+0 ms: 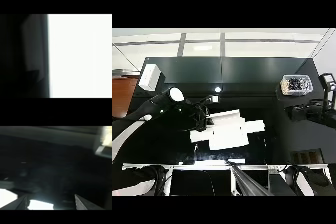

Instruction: Fold the box and place the chain.

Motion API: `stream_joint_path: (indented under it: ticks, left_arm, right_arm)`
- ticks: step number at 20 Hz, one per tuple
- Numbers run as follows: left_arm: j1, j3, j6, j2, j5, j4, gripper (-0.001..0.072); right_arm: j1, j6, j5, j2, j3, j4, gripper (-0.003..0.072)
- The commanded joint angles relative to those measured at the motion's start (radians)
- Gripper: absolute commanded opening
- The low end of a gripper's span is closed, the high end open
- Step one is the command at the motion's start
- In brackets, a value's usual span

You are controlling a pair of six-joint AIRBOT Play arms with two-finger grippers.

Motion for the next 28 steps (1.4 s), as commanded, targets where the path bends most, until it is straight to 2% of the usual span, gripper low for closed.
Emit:
stream_joint_path:
  ticks: [1, 3, 5, 7, 9, 11, 14, 21, 28]
  left_arm:
    - [-0.052, 0.0, 0.001, 0.06, 0.145, 0.129, 0.003]
    - [-0.059, 0.0, 0.001, 0.059, 0.162, 0.126, 0.0031]
    - [-0.063, 0.0, 0.0, 0.052, 0.156, 0.125, 0.0031]
    - [-0.067, 0.0, 0.0, 0.035, 0.133, 0.116, 0.0032]
    - [-0.082, 0.0, 0.0, 0.005, 0.096, 0.117, 0.0032]
    - [-0.102, 0.0, 0.0, -0.024, 0.069, 0.121, 0.0031]
    - [-0.118, 0.0, 0.0, -0.034, 0.081, 0.121, 0.0031]
    - [-0.118, 0.0, 0.0, -0.034, 0.084, 0.121, 0.0031]
    - [-0.118, 0.0, 0.0, -0.034, 0.082, 0.121, 0.0032]
  right_arm:
    - [-0.023, -0.001, -0.05, 0.0, 0.019, -0.061, 0.0714]
    - [-0.022, -0.025, -0.026, -0.002, 0.015, 0.047, 0.0714]
    - [-0.011, -0.165, 0.008, -0.005, -0.012, 0.129, 0.0715]
    - [0.032, -0.282, 0.021, -0.005, -0.069, 0.165, 0.0716]
    - [0.109, -0.307, -0.013, -0.005, -0.142, 0.194, 0.072]
    - [0.196, -0.314, -0.071, -0.005, -0.2, 0.196, 0.072]
    - [0.282, -0.317, -0.121, -0.005, -0.231, 0.193, 0.072]
    - [0.462, -0.603, -0.11, -0.025, -0.289, 0.196, 0.072]
    - [0.652, -0.723, -0.229, -0.108, -0.329, 0.194, 0.072]
